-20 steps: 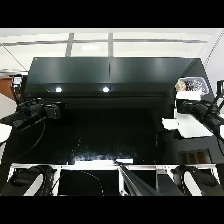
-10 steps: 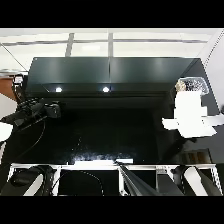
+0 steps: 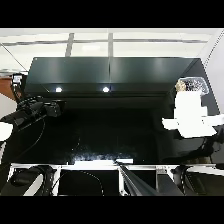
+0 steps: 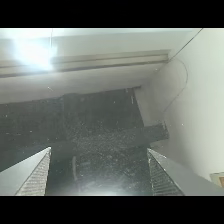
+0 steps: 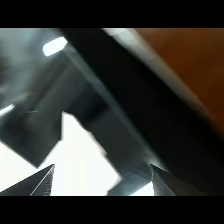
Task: Fold the box and place the chain.
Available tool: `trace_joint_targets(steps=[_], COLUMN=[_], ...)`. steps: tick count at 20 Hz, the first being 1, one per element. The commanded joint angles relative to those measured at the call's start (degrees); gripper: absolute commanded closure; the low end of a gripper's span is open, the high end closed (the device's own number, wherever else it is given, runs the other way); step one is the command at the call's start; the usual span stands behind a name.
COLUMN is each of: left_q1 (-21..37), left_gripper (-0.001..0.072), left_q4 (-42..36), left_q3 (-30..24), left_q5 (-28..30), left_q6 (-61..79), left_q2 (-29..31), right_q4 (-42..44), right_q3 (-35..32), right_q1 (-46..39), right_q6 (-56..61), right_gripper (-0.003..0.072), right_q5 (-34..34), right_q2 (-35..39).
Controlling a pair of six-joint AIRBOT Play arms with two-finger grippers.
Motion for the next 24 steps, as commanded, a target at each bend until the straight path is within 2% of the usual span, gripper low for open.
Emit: trace_joint_targets(steps=[1, 4, 6, 9, 10, 11, 12, 18, 19, 20, 22, 24], left_q1=[0.0, 0.0, 0.0, 0.0, 0.0, 0.0, 0.0, 0.0, 0.0, 0.0, 0.0, 0.0], left_gripper=[0.0011, 0.0010, 0.0011, 0.0011, 0.0011, 0.0011, 0.0011, 0.0011, 0.0011, 0.0010, 0.0010, 0.0011], left_q4=[0.0, 0.0, 0.0, 0.0, 0.0, 0.0, 0.0, 0.0, 0.0, 0.0, 0.0, 0.0], left_q3=[0.0, 0.0, 0.0, 0.0, 0.0, 0.0, 0.0, 0.0, 0.0, 0.0, 0.0, 0.0], left_q5=[0.6, 1.8, 1.8, 1.8, 1.8, 1.8, 1.8, 1.8, 1.8, 1.8, 1.8, 1.8], left_q6=[0.0, 0.0, 0.0, 0.0, 0.0, 0.0, 0.0, 0.0, 0.0, 0.0, 0.0, 0.0], left_q2=[0.0, 0.0, 0.0, 0.0, 0.0, 0.0, 0.0, 0.0, 0.0, 0.0, 0.0, 0.0], right_q4=[6.3, 5.1, 0.1, -1.5, -1.7, -1.7, -1.7, -1.6, -1.6, -1.6, -1.3, -0.6], right_q3=[8.6, 10.1, 10.1, 10.1, 10.1, 10.1, 10.1, 10.1, 10.1, 10.1, 10.1, 10.1], right_q1=[2.0, 6.2, 8.2, 8.5, 8.5, 8.5, 8.5, 8.5, 8.5, 8.5, 8.5, 8.6], right_q6=[-4.5, -4.5, -4.5, -4.3, -4.3, -4.3, -4.3, -4.2, -4.1, -4.1, -4.2, -4.2], right_gripper=[-0.0022, -0.0023, -0.0022, -0.0021, 0.0052, 0.0181, 0.0209, 0.0215, 0.0393, 0.0467, 0.0603, 0.0625], right_q5=[14.7, 17.2, 17.9, 19.4, 19.8, 20.1, 20.4, 23.3, 23.7, 24.1, 25.0, 25.1], right_q2=[-11.3, -13.7, -13.8, -13.8, -13.8, -13.8, -13.8, -13.7, -13.7, -13.7, -13.7, -13.7])
